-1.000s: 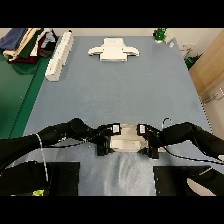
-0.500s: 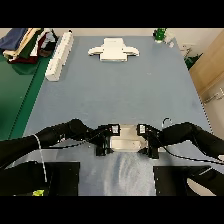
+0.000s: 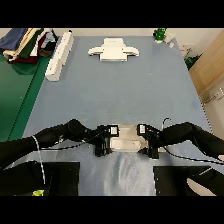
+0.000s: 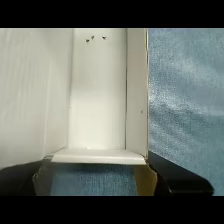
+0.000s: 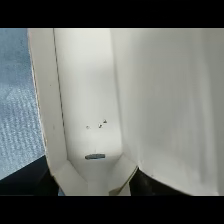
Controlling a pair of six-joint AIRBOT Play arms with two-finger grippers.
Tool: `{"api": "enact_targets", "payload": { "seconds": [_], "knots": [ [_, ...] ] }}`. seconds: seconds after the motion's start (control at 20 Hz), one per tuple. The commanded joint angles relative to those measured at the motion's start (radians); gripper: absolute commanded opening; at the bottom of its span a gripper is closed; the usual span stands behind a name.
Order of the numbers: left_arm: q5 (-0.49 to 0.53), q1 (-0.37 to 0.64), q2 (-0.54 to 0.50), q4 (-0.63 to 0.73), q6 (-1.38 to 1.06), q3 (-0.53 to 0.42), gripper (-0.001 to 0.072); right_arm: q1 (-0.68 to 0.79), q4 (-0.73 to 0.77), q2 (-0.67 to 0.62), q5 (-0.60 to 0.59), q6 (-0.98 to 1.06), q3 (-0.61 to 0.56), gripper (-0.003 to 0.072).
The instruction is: Fold the box.
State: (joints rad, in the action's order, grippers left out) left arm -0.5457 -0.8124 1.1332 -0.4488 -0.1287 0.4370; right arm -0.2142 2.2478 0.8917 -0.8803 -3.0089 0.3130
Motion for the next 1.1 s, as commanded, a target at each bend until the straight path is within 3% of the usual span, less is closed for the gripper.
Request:
{"api": "enact_targets", "payload": {
  "seconds": [0.0,0.35,0.4,0.45,1.05],
  "knots": [
    [-0.003,-0.017,0.006,0.067,-0.061,0.0,0.0693,0.0,0.0,-0.001,0.0,0.0,0.001,0.049],
    [0.014,-0.017,0.006,0.067,-0.055,0.0,0.0685,0.0,0.0,-0.001,0.0,0.0,0.001,0.049],
    [0.015,-0.017,0.006,0.063,-0.054,0.0,0.0566,0.0,0.0,-0.001,0.0,0.0,0.001,0.049],
    [0.014,-0.018,0.006,0.055,-0.054,0.0,0.0519,0.0,0.0,-0.001,0.0,0.0,0.001,0.049],
    [0.013,-0.017,0.006,0.053,-0.054,0.0,0.0519,0.0,0.0,-0.001,0.0,0.0,0.001,0.049]
  ]
}}
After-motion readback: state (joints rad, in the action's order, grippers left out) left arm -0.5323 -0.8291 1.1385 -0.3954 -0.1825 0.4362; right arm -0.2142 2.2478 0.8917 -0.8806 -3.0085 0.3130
